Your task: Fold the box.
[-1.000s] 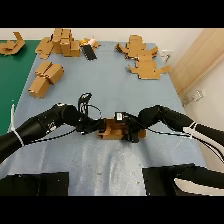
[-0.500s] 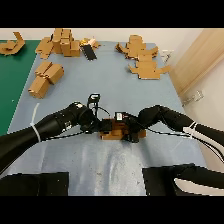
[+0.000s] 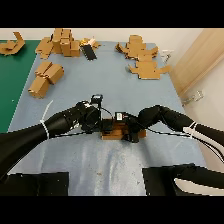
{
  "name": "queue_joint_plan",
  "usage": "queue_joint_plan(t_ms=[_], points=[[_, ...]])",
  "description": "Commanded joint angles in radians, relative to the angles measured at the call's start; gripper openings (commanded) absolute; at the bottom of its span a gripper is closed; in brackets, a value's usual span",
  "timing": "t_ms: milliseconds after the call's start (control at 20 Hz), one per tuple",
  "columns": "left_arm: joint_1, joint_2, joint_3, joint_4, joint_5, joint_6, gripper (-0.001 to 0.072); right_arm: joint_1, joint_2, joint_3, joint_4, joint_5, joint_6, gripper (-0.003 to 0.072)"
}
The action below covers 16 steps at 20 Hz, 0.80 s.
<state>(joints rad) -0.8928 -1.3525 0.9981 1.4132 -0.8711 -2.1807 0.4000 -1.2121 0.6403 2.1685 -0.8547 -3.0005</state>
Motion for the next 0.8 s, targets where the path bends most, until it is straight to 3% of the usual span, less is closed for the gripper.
queue_joint_plan(t_ms=[0, 400, 750], points=[[-0.018, -0.016, 0.019, 0.041, -0.017, -0.045, 0.0590, 0.000, 0.000, 0.000, 0.000, 0.000, 0.000, 0.0497], [-0.064, -0.138, 0.156, 0.103, -0.186, -0.046, 0.0591, 0.000, 0.000, 0.000, 0.000, 0.000, 0.000, 0.0497], [-0.066, -0.150, 0.158, 0.099, -0.150, -0.045, 0.0591, 0.000, 0.000, 0.000, 0.000, 0.000, 0.000, 0.0497]])
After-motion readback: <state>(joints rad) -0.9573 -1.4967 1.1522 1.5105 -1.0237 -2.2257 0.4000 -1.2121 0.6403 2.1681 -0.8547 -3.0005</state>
